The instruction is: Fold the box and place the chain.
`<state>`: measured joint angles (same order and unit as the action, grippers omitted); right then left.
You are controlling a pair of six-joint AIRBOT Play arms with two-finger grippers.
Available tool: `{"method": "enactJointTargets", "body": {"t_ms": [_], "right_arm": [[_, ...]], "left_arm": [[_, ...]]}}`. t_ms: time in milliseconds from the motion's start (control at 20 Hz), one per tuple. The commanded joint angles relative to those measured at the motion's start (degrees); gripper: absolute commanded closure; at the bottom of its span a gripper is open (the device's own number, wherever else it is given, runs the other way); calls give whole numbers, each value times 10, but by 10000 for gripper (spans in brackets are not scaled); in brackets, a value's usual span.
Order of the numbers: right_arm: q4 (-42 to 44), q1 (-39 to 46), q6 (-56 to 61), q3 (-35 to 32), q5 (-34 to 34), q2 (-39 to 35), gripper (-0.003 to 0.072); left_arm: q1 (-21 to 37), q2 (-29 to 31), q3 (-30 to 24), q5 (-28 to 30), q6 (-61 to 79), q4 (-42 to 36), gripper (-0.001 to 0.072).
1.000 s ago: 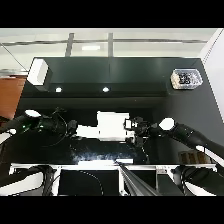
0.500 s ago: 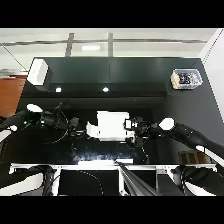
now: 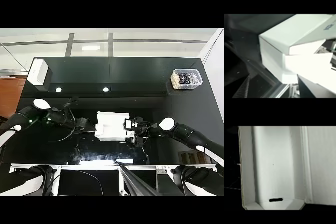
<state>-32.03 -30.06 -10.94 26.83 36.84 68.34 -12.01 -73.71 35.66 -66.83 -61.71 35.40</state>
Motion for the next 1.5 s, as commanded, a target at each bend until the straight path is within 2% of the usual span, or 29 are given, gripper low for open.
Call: {"method": "enactJointTargets", "body": {"t_ms": [0,100,350,450,650,800,850,950,1150,1250,1450], "right_arm": [[0,0,0,0,0,0,324],[0,0,0,0,0,0,324],[0,0,0,0,0,0,324],[0,0,0,0,0,0,324],[0,0,0,0,0,0,324],[0,0,0,0,0,0,324],[0,0,0,0,0,0,324],[0,0,0,0,0,0,324],[0,0,0,0,0,0,324],[0,0,0,0,0,0,324],[0,0,0,0,0,0,324]], "left_arm": [[-67,2,2,78,-47,4,8],[-90,2,2,113,-79,4,8],[-120,2,9,129,-141,35,12],[-146,2,29,129,-200,99,17],[-225,1,84,144,-391,313,25],[-277,1,109,133,-508,424,39],[-291,1,114,129,-537,445,57],[-309,1,115,126,-560,457,241],[-332,-1,115,123,-607,458,255],[-340,-7,120,121,-629,466,327],[-359,-40,151,88,-659,505,331]]}}
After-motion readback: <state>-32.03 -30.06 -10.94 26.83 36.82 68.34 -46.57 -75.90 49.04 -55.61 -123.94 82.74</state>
